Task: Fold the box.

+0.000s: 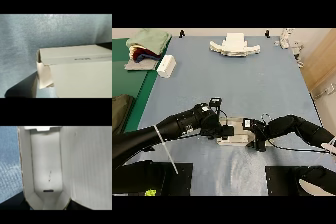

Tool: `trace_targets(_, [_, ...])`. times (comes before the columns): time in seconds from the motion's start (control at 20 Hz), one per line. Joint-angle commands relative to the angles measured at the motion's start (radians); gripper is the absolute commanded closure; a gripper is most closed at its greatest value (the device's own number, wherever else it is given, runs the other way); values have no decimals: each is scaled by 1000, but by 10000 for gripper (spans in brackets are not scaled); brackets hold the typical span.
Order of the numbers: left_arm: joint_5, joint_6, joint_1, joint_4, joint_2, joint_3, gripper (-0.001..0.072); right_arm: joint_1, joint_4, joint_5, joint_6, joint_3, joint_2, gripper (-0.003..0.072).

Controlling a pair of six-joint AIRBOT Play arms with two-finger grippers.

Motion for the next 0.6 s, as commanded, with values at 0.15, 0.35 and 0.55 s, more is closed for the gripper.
trace_targets(0.15, [-132, -90, -32, 60, -128, 111, 377, 0, 0, 0, 0, 1, 0, 127])
trace_targets(0.35, [-149, -92, -33, 61, -182, 122, 377, 0, 0, 0, 0, 1, 0, 127])
trace_targets(0.55, [-146, -128, -32, 88, -206, 124, 377, 0, 0, 0, 0, 1, 0, 127])
